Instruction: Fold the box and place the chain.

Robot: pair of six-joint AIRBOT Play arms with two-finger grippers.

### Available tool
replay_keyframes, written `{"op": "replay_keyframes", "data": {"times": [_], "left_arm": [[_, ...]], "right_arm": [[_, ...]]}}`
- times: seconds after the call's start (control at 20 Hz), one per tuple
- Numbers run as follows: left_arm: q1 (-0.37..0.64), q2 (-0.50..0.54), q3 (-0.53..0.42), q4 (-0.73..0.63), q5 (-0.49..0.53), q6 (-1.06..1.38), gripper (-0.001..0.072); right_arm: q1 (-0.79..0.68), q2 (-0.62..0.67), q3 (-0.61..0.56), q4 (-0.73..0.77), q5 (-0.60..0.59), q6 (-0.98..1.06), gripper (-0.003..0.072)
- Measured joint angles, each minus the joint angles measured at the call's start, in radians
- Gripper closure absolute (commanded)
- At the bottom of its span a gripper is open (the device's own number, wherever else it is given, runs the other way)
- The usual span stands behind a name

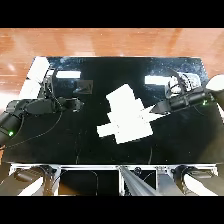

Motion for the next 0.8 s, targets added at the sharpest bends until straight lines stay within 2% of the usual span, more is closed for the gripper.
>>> {"op": "replay_keyframes", "data": {"times": [0.2,0.3,0.45,0.6,0.7,0.8], "left_arm": [[0.0,0.0,0.0,0.0,0.011,0.0,0.0081],[0.0,0.0,0.0,0.001,0.023,0.0,0.0081],[0.0,0.0,0.0,0.002,0.057,0.026,0.0081],[0.0,-0.009,0.0,-0.01,0.116,0.064,0.0081],[0.0,-0.034,0.0,-0.069,0.159,0.109,0.0081],[0.0,-0.084,0.001,-0.186,0.195,0.193,0.0081]], "right_arm": [[0.069,0.235,-0.197,-0.136,-0.226,0.089,0.0652],[0.084,0.347,-0.301,-0.207,-0.292,0.127,0.0652],[0.093,0.452,-0.42,-0.277,-0.336,0.159,0.0652],[0.096,0.496,-0.479,-0.296,-0.354,0.171,0.0652],[0.097,0.509,-0.496,-0.292,-0.361,0.172,0.0652],[0.098,0.515,-0.505,-0.284,-0.365,0.175,0.0652]]}}
